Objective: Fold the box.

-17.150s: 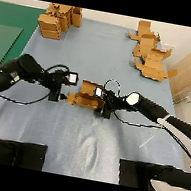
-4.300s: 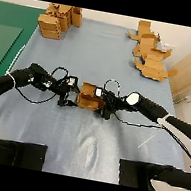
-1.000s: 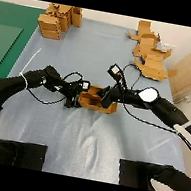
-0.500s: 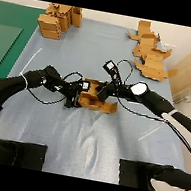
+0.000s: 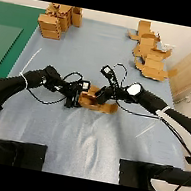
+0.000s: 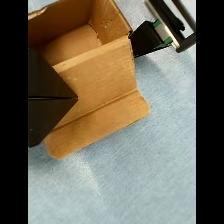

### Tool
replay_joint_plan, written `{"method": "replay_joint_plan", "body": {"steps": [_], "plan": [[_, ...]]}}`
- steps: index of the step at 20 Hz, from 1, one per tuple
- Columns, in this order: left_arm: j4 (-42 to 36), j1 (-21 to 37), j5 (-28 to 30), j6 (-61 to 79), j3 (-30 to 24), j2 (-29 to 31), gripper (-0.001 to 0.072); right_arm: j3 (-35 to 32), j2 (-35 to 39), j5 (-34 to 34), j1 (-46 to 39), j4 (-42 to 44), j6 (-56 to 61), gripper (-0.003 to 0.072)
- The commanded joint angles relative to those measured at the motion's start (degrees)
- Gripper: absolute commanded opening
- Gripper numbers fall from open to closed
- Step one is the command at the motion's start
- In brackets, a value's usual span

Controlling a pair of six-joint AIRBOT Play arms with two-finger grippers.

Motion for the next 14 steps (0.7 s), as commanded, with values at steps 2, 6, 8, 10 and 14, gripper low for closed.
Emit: {"method": "replay_joint_plan", "body": {"steps": [2,6,8,10,14], "plan": [[0.02,0.02,0.13,0.02,0.00,-0.02,0.0104,0.04,1.40,0.00,0.04,-1.46,0.83,0.0004],[0.02,0.02,0.07,0.00,0.00,-0.02,0.0104,0.00,7.98,-1.18,-4.31,-2.78,4.13,0.0005],[0.02,0.02,0.04,0.00,0.00,-0.02,0.0104,0.00,11.65,1.44,-8.15,-3.23,4.59,0.0005],[0.02,0.02,0.07,0.00,0.00,-0.02,0.0104,-0.13,14.29,8.28,-12.44,-6.19,5.07,0.0006],[0.02,0.02,0.13,0.00,0.00,-0.02,0.0104,-1.20,14.88,27.28,-16.09,-18.86,5.62,0.0015]]}}
